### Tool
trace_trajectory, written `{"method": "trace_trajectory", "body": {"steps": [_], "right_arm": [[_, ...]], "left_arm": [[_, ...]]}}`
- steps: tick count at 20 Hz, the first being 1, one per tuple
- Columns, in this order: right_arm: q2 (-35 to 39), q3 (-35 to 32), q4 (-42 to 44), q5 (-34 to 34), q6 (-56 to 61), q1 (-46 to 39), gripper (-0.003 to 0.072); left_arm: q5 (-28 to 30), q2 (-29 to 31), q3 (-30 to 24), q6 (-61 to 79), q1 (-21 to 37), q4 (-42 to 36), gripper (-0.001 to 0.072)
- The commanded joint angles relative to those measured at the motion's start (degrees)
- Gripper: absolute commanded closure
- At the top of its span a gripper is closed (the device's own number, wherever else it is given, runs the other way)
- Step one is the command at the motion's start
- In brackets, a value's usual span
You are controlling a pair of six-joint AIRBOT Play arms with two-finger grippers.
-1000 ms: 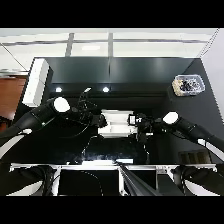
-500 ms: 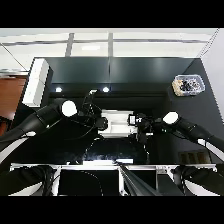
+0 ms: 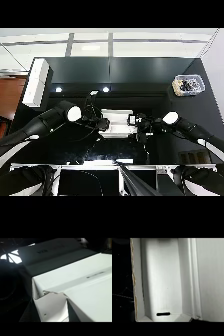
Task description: Fold the box and place the chain.
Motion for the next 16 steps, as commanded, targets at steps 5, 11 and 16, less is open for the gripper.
{"method": "trace_trajectory", "body": {"steps": [5, 11, 16], "right_arm": [[-0.04, 0.0, 0.0, 0.04, 0.04, 0.07, 0.0201], [-0.04, 0.0, 0.02, 0.04, 0.04, 0.07, 0.0201], [-0.04, -0.02, 0.02, 0.02, 0.04, 0.07, 0.0201]], "left_arm": [[-5.44, -3.23, 4.11, -6.14, -1.42, 2.8, 0.0219], [-9.97, -3.8, 6.84, -9.14, -1.51, 2.8, 0.0253], [-9.88, -3.8, 7.72, -11.65, -3.74, 3.08, 0.0418]]}}
